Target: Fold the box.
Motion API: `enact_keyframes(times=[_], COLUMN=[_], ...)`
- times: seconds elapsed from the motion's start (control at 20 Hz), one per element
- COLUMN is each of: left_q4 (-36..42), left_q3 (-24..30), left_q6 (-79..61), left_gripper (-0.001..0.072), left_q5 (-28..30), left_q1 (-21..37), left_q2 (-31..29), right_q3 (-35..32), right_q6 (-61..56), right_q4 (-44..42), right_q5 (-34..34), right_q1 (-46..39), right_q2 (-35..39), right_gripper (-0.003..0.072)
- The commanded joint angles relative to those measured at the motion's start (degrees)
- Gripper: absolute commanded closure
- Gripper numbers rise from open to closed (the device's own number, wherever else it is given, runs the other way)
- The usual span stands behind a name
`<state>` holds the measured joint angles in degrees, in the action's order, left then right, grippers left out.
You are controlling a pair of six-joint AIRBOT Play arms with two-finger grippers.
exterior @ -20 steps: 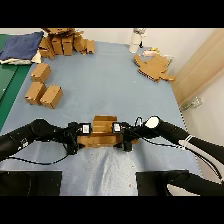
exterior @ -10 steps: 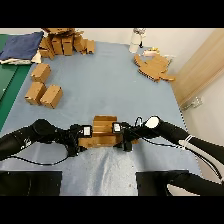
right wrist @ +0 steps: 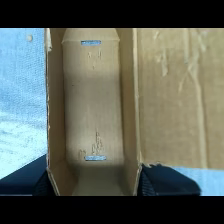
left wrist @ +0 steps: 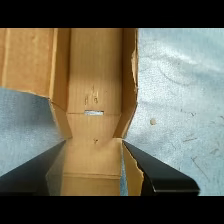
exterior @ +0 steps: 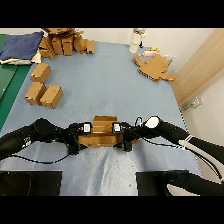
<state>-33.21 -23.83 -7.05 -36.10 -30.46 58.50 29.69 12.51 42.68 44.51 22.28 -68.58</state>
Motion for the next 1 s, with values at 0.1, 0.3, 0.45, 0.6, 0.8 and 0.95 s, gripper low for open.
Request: enact_keyframes(times=[0.1, 0.3, 0.45, 0.6, 0.8, 0.95], left_q4=[0.07, 0.26, 0.66, -0.33, -0.28, -0.2], left_q3=[-1.14, -1.22, -1.25, -1.25, -1.46, -2.08], left_q6=[0.57, 0.59, 0.31, 0.17, 0.24, 0.24], left_gripper=[0.0174, 0.0175, 0.0176, 0.0354, 0.0355, 0.0473], left_q5=[0.0, -0.5, -0.35, 2.29, 8.46, 8.66], left_q1=[-0.28, -0.31, -1.88, -5.2, -5.95, -5.99], left_q2=[0.09, 0.11, 0.46, 2.05, 2.43, 2.58], right_q3=[-0.02, -0.02, 0.0, -0.02, -0.02, -0.02], right_q6=[-0.02, -0.02, -0.02, -0.02, -0.02, -0.02], right_q4=[-0.02, -0.02, -0.04, -0.02, -0.02, -0.02], right_q5=[0.04, 0.02, 0.04, 0.07, 0.52, 0.57], right_q1=[-0.02, -0.02, -0.02, -0.02, -0.02, -0.02], right_q2=[-0.04, -0.04, -0.04, -0.04, -0.04, -0.04], right_gripper=[0.0106, 0.0106, 0.0106, 0.0106, 0.0106, 0.0106])
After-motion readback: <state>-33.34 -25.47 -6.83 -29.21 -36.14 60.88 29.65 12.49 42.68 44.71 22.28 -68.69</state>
